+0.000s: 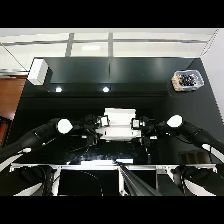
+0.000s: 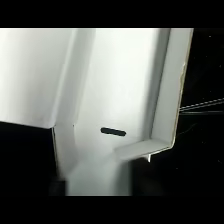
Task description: Fold the box and place the chain.
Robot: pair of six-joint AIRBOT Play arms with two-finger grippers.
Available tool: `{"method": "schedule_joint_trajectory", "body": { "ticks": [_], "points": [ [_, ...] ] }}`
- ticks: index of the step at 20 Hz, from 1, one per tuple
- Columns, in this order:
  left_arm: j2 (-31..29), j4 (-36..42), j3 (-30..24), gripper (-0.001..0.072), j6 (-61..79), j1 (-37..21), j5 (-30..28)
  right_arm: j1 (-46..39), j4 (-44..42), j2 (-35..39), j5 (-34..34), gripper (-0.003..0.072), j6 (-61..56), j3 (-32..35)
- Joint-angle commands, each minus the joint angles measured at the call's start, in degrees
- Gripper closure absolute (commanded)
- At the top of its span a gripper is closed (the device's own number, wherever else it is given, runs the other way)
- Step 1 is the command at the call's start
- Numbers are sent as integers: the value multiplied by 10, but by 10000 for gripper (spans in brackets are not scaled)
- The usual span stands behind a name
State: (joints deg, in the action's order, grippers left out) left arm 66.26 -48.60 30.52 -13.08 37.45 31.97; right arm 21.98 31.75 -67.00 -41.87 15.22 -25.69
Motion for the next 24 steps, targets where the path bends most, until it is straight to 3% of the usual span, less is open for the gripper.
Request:
{"method": "schedule_joint_trajectory", "body": {
  "ticks": [1,5,11,24],
  "points": [
    [3,0,0,485,1,14,-16,1,0,0,-1,209,0,0],
    [3,4,0,488,0,15,-17,1,0,0,-1,209,0,0],
    [3,88,0,489,13,15,-7,1,0,0,-1,209,0,0],
    [30,140,0,489,66,29,-24,1,0,0,-1,209,0,0]
  ]
}}
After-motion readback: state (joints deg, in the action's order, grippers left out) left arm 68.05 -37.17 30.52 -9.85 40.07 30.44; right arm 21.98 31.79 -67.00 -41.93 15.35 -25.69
